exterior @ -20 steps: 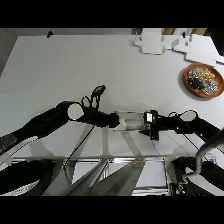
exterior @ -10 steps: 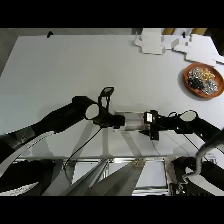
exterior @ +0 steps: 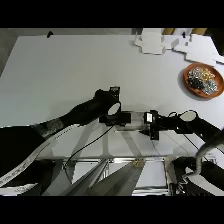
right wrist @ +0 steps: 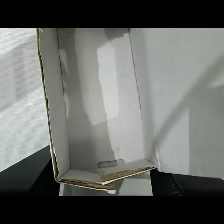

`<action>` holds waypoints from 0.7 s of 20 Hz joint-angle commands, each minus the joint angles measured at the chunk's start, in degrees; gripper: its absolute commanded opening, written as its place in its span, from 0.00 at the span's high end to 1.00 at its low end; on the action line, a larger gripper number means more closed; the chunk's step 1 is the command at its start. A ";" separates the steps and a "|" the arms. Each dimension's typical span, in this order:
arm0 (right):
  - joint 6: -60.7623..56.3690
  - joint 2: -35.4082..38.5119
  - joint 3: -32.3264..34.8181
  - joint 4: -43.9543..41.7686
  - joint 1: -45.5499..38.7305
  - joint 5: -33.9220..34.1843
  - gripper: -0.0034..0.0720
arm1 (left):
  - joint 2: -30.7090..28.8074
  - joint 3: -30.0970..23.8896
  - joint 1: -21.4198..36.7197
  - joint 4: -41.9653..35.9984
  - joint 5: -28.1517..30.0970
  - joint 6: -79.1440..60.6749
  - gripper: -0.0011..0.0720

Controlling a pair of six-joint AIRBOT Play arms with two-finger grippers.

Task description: Fold the box and place the chain.

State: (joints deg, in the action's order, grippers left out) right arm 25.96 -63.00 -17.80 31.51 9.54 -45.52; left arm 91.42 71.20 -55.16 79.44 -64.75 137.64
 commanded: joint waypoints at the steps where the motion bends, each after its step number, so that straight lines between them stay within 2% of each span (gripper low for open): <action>1: -0.13 0.04 -0.04 -0.04 -0.02 0.02 0.43 | 2.69 2.75 -0.46 1.20 -3.98 5.68 0.61; 4: -0.13 0.04 -0.02 -0.04 -0.02 0.02 0.43 | 2.75 2.75 -0.09 3.74 -6.75 8.22 0.62; 13: -0.13 0.04 -0.02 -0.04 -0.02 0.02 0.43 | 4.94 2.73 -0.66 3.74 -6.60 10.95 0.62; 14: -0.13 0.04 -0.02 -0.04 -0.02 0.02 0.43 | 5.07 2.73 -0.68 3.72 -6.60 10.97 0.66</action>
State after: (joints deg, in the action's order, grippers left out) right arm 25.80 -63.00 -17.80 31.46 9.54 -45.50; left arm 96.01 73.87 -55.77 82.98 -71.13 147.94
